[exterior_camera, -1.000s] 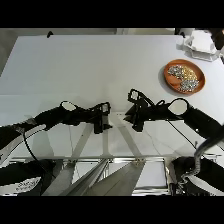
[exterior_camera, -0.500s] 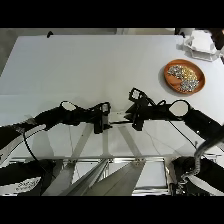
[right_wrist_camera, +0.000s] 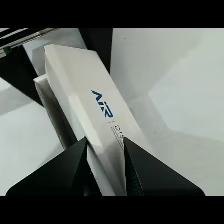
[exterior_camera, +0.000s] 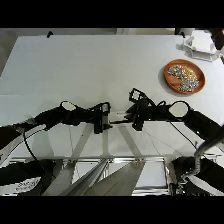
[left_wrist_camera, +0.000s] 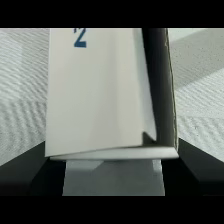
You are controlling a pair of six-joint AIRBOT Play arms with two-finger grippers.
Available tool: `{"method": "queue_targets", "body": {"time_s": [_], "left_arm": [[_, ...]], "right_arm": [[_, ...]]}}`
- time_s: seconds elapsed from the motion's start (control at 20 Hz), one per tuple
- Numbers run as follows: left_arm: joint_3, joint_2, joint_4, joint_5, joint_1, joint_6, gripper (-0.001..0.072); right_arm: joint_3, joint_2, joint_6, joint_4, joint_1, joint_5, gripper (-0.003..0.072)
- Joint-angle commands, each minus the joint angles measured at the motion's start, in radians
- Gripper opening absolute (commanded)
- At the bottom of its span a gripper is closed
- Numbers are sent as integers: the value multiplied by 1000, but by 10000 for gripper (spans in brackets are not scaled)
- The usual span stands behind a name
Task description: Fold the box and place the chain.
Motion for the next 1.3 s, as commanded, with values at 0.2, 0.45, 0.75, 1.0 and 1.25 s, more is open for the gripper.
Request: {"method": "queue_targets", "body": {"time_s": [0.2,0.45,0.75,1.0,1.25], "left_arm": [[0,0,1,-1,-1,0,410],[0,0,1,0,-1,0,410],[0,0,1,0,-1,0,410],[0,0,1,0,-1,0,410],[0,0,1,-1,-1,0,410]], "right_arm": [[-16,1,-11,3,16,39,220],[-19,1,-10,1,37,17,219],[-66,1,-10,1,37,15,220],[-68,17,-11,4,36,12,329],[-69,68,-18,-11,36,-23,220]]}}
